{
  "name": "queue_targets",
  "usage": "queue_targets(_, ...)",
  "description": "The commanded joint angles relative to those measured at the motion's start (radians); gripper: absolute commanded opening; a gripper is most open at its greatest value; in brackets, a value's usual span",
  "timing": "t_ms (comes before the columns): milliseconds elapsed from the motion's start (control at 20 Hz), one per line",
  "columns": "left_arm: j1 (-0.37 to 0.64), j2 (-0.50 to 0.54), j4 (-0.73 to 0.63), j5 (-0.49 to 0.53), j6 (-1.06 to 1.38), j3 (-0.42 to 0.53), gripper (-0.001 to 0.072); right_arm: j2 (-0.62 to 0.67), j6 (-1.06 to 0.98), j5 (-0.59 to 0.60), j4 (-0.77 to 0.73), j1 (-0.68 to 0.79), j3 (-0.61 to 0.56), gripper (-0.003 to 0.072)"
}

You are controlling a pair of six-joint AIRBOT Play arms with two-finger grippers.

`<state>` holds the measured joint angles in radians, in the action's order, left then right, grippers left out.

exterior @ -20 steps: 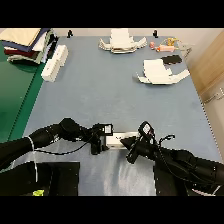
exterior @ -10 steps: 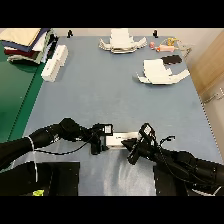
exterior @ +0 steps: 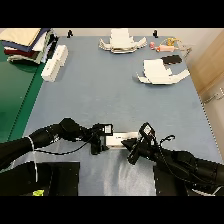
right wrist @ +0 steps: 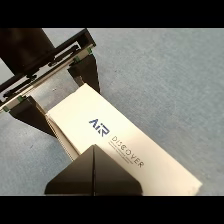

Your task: Fold the box.

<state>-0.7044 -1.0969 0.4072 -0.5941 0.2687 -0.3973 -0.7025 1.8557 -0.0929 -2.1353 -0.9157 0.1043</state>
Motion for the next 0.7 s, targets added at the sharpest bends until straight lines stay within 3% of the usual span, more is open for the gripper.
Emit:
queue_targets(0, 0.000, 0.000, 0.000, 0.000, 0.000, 0.000, 0.0487, 0.008, -0.001, -0.014, 0.000, -0.001, 0.008, 0.0000)
queue_targets(650, 0.000, 0.000, 0.000, 0.000, 0.000, 0.000, 0.0487, 0.005, -0.069, -0.016, -0.001, 0.000, -0.046, 0.0000)
